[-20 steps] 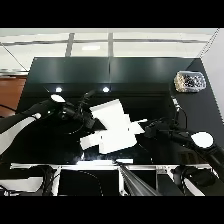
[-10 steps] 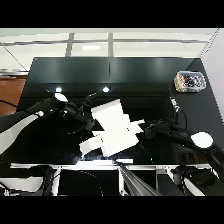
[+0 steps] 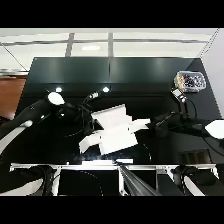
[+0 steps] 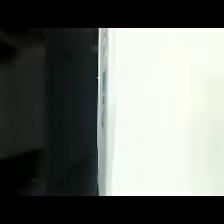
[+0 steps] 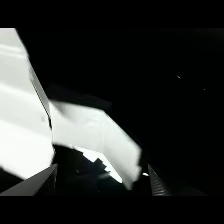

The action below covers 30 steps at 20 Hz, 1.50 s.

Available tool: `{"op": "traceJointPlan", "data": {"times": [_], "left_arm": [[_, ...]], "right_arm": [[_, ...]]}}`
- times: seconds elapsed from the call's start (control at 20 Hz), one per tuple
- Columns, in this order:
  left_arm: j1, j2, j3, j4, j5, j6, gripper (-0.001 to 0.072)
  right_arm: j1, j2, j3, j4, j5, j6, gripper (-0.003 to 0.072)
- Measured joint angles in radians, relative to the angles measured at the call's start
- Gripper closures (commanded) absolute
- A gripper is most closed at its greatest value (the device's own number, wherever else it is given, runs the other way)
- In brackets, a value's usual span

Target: Fold the box and place the chain.

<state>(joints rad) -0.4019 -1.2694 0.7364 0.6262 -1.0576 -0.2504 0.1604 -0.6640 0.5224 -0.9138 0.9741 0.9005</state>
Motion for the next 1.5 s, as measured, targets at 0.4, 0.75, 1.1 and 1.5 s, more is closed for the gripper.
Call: {"op": "traceJointPlan", "data": {"times": [0.4,0.75,1.1,1.5], "left_arm": [[-0.075,0.041,-0.104,0.02,0.253,0.315,0.0683],[-0.084,-0.039,-0.113,0.018,0.295,0.353,0.0683],[-0.084,-0.061,-0.11,0.014,0.301,0.358,0.0683],[-0.084,-0.063,-0.108,0.02,0.305,0.359,0.0683]], "right_arm": [[0.053,-0.001,0.052,-0.103,0.038,-0.185,0.005],[0.212,-0.037,0.021,-0.107,-0.025,-0.292,0.005],[0.387,-0.171,-0.036,-0.111,-0.204,-0.372,0.005],[0.45,-0.298,-0.045,-0.008,-0.2,-0.539,0.005]]}}
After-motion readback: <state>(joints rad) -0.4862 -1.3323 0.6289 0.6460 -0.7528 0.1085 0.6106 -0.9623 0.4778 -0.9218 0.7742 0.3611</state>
